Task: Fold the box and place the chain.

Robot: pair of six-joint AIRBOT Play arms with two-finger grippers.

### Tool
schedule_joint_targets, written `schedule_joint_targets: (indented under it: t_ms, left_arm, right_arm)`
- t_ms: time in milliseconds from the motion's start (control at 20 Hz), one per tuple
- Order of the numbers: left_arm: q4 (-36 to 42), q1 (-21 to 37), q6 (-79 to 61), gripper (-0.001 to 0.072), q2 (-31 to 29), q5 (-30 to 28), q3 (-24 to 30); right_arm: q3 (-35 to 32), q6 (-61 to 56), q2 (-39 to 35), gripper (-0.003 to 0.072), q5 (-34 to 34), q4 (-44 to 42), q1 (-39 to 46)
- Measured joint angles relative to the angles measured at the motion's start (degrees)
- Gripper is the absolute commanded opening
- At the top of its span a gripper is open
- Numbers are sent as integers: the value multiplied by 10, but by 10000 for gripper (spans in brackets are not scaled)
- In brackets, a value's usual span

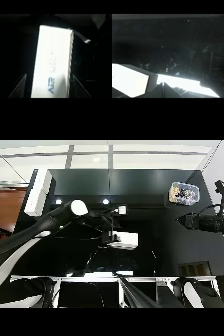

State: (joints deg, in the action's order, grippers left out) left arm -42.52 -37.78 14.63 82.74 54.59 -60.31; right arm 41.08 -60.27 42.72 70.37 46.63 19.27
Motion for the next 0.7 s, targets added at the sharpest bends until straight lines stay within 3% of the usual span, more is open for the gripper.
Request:
schedule_joint_targets:
  t_ms: [300, 700]
  left_arm:
    - [-1, -27, 11, 713, 56, 6, -39]
    - [-29, -54, 14, 712, 71, 25, -45]
  right_arm:
    - [-12, 0, 0, 22, -5, 3, 1]
    - [-14, 1, 0, 22, -11, 5, 1]
